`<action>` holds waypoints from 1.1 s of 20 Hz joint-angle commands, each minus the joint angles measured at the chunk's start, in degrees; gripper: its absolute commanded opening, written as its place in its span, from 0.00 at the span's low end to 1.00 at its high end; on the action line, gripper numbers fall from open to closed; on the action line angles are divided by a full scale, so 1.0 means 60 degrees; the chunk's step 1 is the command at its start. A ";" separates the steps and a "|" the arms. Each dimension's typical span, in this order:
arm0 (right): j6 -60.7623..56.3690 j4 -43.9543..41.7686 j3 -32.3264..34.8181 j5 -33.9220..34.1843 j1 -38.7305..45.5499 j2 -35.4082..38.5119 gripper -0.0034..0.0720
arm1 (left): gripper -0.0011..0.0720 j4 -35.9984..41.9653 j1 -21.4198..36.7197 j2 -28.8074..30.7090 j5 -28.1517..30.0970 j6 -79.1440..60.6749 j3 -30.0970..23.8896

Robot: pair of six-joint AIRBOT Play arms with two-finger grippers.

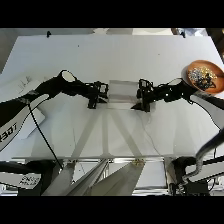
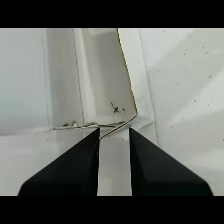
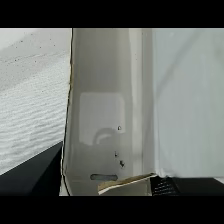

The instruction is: Fold the box and place the chain.

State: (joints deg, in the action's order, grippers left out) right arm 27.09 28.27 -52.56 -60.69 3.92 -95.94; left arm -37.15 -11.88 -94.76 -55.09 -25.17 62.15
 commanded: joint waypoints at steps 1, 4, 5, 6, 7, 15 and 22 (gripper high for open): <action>-0.0004 -0.0007 -0.0007 0.0004 -0.0007 -0.0004 0.66 | 0.31 0.0324 -0.0171 -0.0058 0.0597 -0.0087 -0.0011; -0.0004 -0.0007 -0.0007 0.0004 -0.0007 -0.0004 0.66 | 0.31 0.0335 -0.0200 -0.0091 0.0710 -0.0076 -0.0015; -0.0004 -0.0007 -0.0007 0.0004 -0.0007 -0.0004 0.66 | 0.30 0.0364 -0.0200 -0.0091 0.0678 -0.0080 -0.0015; -0.0004 -0.0007 -0.0007 0.0004 -0.0007 -0.0004 0.66 | 0.30 0.0484 -0.0200 -0.0091 0.0652 -0.0076 -0.0018; -0.0004 -0.0007 -0.0007 0.0004 -0.0007 -0.0004 0.66 | 0.30 0.0703 -0.0200 -0.0091 0.0648 -0.0076 -0.0018; -0.0007 -0.0007 -0.0007 0.0004 -0.0007 -0.0004 0.66 | 0.76 0.1548 -0.0200 -0.0157 0.0637 -0.0047 -0.0022; -0.0007 -0.0007 -0.0007 0.0004 -0.0007 -0.0004 0.66 | 0.61 0.1548 -0.0200 -0.0324 0.0499 0.0237 -0.0040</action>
